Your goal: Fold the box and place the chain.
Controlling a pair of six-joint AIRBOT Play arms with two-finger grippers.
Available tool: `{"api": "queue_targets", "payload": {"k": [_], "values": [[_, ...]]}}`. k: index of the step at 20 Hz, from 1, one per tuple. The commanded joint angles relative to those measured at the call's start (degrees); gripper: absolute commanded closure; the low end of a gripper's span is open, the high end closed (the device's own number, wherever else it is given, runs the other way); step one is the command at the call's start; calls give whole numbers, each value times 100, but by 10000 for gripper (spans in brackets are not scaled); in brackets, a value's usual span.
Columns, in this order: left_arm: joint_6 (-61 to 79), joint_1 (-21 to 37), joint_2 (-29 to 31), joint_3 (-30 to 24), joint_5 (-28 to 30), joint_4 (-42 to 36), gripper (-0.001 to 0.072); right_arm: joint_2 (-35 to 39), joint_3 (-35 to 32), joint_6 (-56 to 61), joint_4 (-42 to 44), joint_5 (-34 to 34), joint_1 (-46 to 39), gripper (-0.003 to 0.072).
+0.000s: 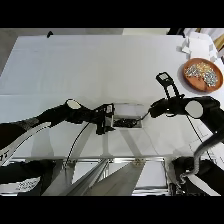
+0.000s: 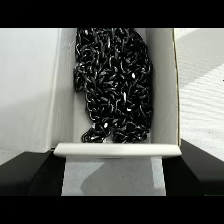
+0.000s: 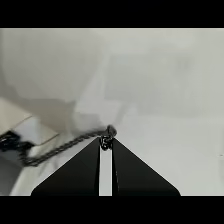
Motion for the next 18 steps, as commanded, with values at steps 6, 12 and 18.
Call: {"api": "queue_targets", "payload": {"k": [6,12,18], "values": [[0,4,4,2,0,-2,574,1537,0,144,236,-33,1255,668],[2,4,4,2,2,-2,574,1987,0,70,944,-879,1766,668],[2,4,4,2,2,-2,574,1749,-131,59,988,-1152,1943,668]]}}
